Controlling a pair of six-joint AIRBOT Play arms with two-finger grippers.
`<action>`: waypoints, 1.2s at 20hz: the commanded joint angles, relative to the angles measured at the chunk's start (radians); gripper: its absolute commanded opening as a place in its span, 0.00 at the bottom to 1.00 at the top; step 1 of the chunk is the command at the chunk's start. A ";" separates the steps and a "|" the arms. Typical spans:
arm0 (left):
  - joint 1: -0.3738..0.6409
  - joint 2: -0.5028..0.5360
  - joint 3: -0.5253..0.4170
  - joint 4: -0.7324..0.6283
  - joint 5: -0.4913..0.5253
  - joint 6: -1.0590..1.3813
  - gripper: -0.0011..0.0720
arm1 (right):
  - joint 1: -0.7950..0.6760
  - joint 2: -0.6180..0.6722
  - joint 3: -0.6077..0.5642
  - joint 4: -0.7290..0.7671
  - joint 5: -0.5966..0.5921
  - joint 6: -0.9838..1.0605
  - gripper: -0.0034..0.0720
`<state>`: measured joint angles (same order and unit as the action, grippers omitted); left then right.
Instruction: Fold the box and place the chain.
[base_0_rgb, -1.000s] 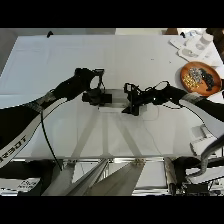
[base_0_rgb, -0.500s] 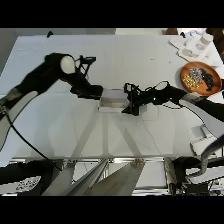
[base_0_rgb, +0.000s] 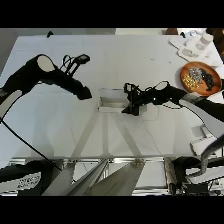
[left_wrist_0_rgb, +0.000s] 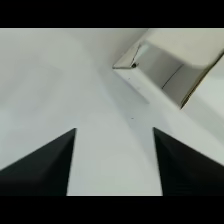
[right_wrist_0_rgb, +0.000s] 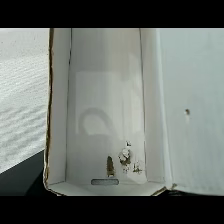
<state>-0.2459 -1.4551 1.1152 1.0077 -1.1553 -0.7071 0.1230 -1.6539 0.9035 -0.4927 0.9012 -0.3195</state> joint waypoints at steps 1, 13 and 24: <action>0.059 -0.050 -0.070 -0.137 0.026 0.571 0.82 | 0.000 0.000 0.000 0.000 0.000 0.000 0.63; 0.051 -0.226 -0.070 -0.425 -0.058 1.151 0.98 | 0.000 0.000 0.000 0.000 0.000 0.000 0.63; 0.044 -0.227 -0.070 -0.463 -0.105 1.152 0.97 | 0.000 0.000 0.000 0.000 0.000 0.000 0.63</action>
<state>-0.1970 -1.6806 1.0454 0.5613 -1.2446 0.4431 0.1230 -1.6539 0.9035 -0.4934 0.9012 -0.3206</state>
